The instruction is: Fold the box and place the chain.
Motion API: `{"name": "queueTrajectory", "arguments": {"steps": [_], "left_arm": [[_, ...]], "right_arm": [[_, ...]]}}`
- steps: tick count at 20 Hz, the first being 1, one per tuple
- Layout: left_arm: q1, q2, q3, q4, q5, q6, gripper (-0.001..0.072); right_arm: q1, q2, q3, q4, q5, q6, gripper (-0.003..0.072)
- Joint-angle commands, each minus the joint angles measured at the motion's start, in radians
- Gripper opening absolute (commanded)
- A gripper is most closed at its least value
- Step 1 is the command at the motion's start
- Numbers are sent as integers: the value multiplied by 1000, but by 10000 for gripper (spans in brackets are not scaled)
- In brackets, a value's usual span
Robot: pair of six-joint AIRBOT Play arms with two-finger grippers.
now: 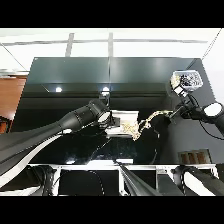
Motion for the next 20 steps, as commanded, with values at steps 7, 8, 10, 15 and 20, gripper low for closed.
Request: {"name": "queueTrajectory", "arguments": {"steps": [7,8,10,15,20], "left_arm": [[1,0,1,0,0,0,31],[1,0,1,0,0,0,32],[1,0,1,0,0,0,31],[1,0,1,0,0,0,32],[1,0,1,0,0,0,31]], "right_arm": [[-59,-72,-8,2,-18,-30,702],[-59,-81,-8,2,-18,-30,701],[-59,-92,-8,2,-18,-30,691],[-59,-92,-8,3,-30,-27,466],[-59,-90,-8,5,-32,32,17]]}}
